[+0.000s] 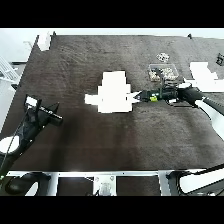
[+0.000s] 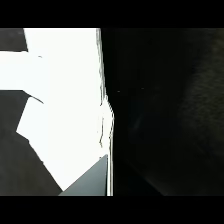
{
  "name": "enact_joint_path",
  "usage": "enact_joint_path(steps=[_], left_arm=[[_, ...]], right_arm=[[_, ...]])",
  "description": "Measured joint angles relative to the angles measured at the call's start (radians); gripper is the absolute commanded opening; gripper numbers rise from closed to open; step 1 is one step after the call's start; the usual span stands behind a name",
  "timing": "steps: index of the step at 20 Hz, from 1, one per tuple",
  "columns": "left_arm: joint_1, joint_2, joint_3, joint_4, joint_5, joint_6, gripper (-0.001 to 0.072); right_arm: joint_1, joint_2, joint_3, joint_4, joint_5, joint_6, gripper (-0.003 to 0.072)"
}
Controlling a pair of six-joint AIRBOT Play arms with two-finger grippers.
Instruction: Fold the box and place the chain.
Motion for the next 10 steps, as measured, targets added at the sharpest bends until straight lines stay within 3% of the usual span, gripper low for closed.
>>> enact_joint_path(steps=[8, 9, 10], left_arm=[[0.0, 0.0, 0.0, 0.0, 0.039, 0.0, 0.0022], [0.0, 0.0, 0.0, 0.0, 0.039, 0.0, 0.0169], [0.0, 0.0, 0.0, 0.0, 0.039, 0.0, 0.051]], right_arm=[[0.011, -0.066, 0.048, -0.016, -0.021, 0.082, 0.0004], [0.011, -0.068, 0.05, -0.017, -0.023, 0.093, 0.0004], [0.011, -0.07, 0.053, -0.018, -0.024, 0.099, 0.0004]])
